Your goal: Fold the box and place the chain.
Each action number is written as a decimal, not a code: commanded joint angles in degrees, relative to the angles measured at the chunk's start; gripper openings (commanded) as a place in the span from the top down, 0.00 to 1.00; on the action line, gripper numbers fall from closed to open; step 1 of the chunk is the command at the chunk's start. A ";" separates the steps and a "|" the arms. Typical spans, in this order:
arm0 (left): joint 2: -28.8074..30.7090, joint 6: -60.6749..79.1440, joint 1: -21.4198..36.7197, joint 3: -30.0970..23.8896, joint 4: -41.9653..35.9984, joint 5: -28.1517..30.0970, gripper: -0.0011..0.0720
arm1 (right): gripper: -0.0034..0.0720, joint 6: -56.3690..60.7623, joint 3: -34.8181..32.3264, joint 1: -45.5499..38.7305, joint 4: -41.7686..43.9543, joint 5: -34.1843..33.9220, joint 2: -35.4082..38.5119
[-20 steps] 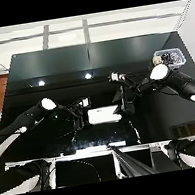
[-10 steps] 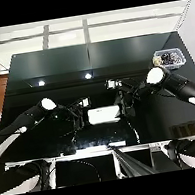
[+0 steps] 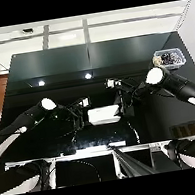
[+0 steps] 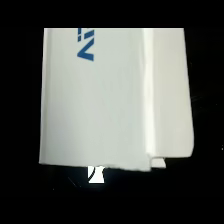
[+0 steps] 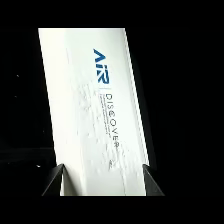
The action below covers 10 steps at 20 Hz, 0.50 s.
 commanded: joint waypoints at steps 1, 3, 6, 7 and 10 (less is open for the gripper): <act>-0.04 0.09 -0.02 0.04 0.02 -0.07 0.42 | 0.33 2.36 0.07 0.31 1.05 0.74 0.02; -0.04 0.09 -0.02 0.04 0.02 -0.07 0.42 | 0.48 2.34 0.07 0.83 0.87 1.27 0.02; -0.04 0.09 -0.02 0.04 0.02 -0.07 0.42 | 0.48 2.36 0.07 1.57 0.90 1.05 0.02; -0.04 0.09 -0.02 0.04 0.04 -0.07 0.42 | 0.48 2.36 0.07 1.70 0.83 1.03 0.02; -0.04 0.09 -0.02 0.04 0.04 -0.07 0.42 | 0.48 2.36 0.07 1.86 0.68 0.98 0.02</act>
